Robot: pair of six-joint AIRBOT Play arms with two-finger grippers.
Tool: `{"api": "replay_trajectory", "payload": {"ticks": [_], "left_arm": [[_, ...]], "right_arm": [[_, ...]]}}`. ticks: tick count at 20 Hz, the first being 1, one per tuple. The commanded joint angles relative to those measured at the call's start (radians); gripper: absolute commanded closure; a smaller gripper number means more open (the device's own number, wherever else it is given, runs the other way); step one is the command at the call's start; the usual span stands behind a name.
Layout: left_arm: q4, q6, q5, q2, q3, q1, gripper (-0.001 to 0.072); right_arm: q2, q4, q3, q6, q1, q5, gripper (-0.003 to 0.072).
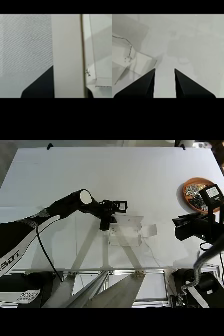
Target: Fold the box and place the chain.
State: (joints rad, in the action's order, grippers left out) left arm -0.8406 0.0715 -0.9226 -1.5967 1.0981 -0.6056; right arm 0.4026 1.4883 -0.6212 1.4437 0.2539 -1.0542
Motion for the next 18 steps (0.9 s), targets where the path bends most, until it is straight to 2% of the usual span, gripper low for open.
{"api": "replay_trajectory", "payload": {"ticks": [1, 18], "left_arm": [[-0.005, 0.008, 0.006, -0.012, 0.001, -0.001, 0.07], [-0.006, 0.009, 0.006, -0.021, 0.001, -0.001, 0.0699]], "right_arm": [[0.001, 0.0, 0.0, 0.001, 0.0, -0.001, 0.042], [0.001, 0.0, 0.0, 0.001, 0.0, -0.001, 0.0419]]}}
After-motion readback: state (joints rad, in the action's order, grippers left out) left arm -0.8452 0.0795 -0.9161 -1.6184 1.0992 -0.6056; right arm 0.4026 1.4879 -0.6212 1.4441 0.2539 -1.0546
